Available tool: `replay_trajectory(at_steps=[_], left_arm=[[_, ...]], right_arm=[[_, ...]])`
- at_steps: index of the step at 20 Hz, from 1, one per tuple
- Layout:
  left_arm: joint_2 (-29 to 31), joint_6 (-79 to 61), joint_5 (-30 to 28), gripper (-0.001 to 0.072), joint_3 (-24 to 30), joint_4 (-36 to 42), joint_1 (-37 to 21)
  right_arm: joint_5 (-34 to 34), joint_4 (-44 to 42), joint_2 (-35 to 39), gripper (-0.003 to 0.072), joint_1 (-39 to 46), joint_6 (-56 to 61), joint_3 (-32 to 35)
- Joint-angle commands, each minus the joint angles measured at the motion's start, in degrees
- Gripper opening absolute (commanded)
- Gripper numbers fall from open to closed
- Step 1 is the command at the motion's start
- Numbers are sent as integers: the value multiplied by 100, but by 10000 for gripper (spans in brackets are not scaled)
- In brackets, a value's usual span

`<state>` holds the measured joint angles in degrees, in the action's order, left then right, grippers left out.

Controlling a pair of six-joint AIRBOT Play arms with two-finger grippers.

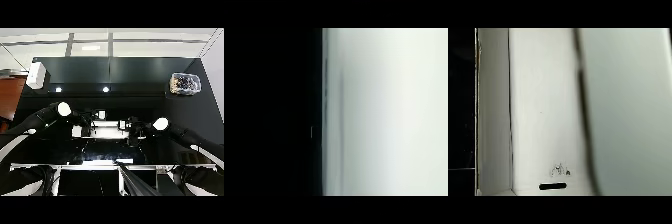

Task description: Fold the box and place the chain.

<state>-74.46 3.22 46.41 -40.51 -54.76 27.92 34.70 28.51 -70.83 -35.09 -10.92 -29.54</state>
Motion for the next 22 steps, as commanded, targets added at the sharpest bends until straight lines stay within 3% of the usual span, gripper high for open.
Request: replay_trajectory(at_steps=[1,4,6,19,20,21,22], left_arm=[[0,0,39,29,-4,11,-2],[0,0,35,30,-4,15,0],[0,0,37,30,-4,15,-2],[0,2,39,30,-4,20,0],[0,2,39,30,-4,20,0],[0,2,42,31,-4,20,0],[0,2,46,31,-4,20,0]], right_arm=[[-42,-15,-4,697,-2,24,-4],[-42,-13,-4,696,-2,24,-7],[-48,-15,-4,530,-2,26,-7],[-48,-15,-4,532,-2,31,-4],[-48,-15,-4,495,-2,31,-7],[-50,-15,-4,409,-2,31,-4],[-50,-15,-4,409,-2,31,-4]])
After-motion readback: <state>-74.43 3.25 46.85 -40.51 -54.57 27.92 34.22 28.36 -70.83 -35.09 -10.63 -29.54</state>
